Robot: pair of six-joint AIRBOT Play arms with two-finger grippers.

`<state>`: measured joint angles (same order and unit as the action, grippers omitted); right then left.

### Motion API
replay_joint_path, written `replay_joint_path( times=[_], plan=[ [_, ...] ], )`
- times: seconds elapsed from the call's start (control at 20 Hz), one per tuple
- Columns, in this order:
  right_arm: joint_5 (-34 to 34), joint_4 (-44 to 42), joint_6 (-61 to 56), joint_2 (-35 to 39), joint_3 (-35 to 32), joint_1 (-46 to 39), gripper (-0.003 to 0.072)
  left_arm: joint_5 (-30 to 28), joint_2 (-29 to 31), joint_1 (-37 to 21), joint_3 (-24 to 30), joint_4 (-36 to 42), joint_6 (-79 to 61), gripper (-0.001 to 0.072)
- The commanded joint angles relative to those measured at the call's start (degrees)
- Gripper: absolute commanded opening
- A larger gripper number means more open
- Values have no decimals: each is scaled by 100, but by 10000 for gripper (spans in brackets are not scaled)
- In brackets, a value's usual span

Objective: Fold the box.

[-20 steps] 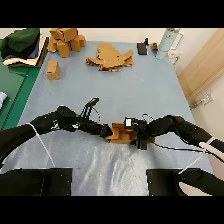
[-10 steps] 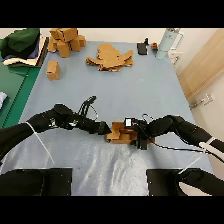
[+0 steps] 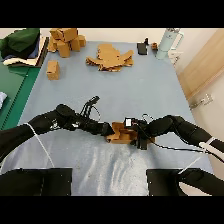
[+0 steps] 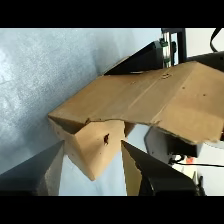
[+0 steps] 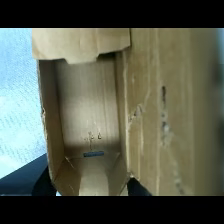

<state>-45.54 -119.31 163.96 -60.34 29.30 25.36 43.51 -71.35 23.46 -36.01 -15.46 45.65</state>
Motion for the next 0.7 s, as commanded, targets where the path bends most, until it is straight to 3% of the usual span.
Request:
replay_joint_path(
  times=[0.0, 0.15, 0.4, 0.5, 0.65],
  plan=[
    [0, 0, 0, 0, 2, 0, 509, -496, 4, 227, -7, 0, 39, 562],
    [2, 0, -2, 0, 2, 0, 510, -614, 4, 415, -129, -741, 940, 538],
    [0, 0, 0, 0, 2, -2, 510, -1025, -15, 1429, -929, -3923, 4426, 538],
    [0, 0, 0, 0, 2, -2, 509, -922, -111, 1773, -1182, -5110, 5707, 538],
    [0, 0, 0, 0, 2, 0, 510, -337, -413, 2092, -1495, -6061, 7108, 538]
  ],
)
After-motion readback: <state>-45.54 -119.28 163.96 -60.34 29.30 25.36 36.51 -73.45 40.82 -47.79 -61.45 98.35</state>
